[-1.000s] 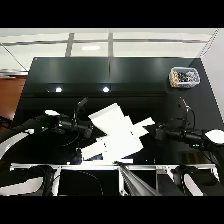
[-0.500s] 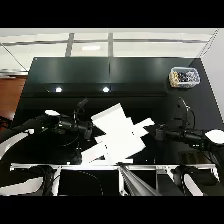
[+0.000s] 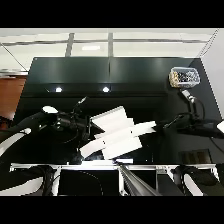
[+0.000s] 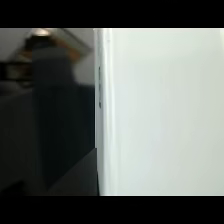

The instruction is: Fold the box and place the chain.

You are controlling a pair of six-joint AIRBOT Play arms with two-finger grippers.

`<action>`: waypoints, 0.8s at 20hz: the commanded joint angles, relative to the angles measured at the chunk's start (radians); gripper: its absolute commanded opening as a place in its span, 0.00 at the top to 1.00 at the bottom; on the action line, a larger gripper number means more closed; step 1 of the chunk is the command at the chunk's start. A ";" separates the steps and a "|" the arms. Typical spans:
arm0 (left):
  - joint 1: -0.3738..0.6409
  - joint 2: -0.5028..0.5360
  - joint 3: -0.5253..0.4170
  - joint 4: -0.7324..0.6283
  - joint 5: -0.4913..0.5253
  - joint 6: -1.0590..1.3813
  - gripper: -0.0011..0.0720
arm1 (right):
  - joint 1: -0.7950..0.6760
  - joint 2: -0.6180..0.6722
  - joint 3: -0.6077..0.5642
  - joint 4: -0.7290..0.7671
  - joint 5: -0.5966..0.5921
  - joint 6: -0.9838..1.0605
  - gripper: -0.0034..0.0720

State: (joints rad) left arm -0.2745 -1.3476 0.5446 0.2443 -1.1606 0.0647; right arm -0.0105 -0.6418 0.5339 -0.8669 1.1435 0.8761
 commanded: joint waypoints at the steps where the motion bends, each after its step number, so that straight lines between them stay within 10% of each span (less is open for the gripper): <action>1: -0.036 0.106 0.019 0.126 0.193 0.073 0.95 | 0.000 0.002 0.114 -0.231 -0.049 0.006 0.05; 8: -0.251 0.190 0.018 0.363 0.510 0.074 0.95 | 0.030 -0.012 0.093 -0.132 -0.151 -0.032 0.05; 16: -0.309 0.179 0.018 0.373 0.531 0.065 0.95 | 0.193 -0.028 -0.097 0.000 -0.138 -0.408 0.05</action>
State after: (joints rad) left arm -0.5716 -1.1690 0.5617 0.6037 -0.6529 0.1341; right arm 0.1265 -0.6678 0.4957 -0.8913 1.0050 0.5884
